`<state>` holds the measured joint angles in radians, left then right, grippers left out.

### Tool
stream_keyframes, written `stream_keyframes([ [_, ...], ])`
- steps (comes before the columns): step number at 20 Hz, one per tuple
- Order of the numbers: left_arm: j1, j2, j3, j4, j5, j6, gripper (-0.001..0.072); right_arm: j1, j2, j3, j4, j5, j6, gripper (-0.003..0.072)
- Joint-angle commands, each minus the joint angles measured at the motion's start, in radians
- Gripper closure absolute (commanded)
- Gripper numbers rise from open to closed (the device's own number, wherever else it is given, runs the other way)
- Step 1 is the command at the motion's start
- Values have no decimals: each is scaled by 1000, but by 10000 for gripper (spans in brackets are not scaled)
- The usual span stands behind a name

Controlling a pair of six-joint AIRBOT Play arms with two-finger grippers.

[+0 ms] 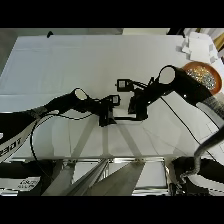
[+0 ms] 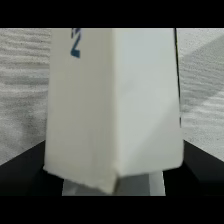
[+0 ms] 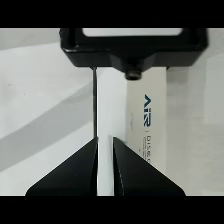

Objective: Fold the box and place the chain.

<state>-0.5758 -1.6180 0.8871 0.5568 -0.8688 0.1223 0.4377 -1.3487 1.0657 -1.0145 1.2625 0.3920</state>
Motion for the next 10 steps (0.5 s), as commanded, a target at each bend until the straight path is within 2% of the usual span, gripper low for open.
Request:
stream_keyframes([
  [1,1,0,0,0,0,0,437,10,0,-21,-5,-28,0,592],
  [10,1,0,0,0,0,0,437,10,0,-58,-40,-62,6,592],
])
